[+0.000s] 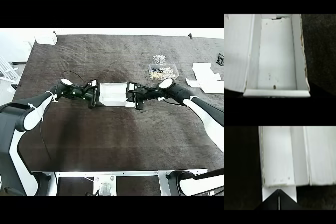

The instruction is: Fold the box and place the chain.

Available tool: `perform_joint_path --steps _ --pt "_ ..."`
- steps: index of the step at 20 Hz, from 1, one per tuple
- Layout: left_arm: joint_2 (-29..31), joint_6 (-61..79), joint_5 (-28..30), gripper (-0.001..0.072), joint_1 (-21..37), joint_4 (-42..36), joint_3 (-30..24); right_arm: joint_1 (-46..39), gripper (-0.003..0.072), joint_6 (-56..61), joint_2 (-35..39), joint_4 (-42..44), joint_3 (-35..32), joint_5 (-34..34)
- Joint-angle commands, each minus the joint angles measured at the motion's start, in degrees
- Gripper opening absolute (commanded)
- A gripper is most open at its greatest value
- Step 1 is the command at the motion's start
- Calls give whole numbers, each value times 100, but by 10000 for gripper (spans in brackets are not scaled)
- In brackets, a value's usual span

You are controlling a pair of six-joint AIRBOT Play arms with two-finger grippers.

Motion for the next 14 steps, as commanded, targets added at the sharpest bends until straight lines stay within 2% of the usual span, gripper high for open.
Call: perform_joint_path --steps 1,7,14 --pt "2 11 4 361 4 9 0 -221 8 1237 435 -844 4 424" --pt "2 11 4 361 4 9 0 -1016 8 3788 673 -815 4 326" --pt "2 11 4 361 4 9 0 -1558 5 5740 428 -715 2 162"
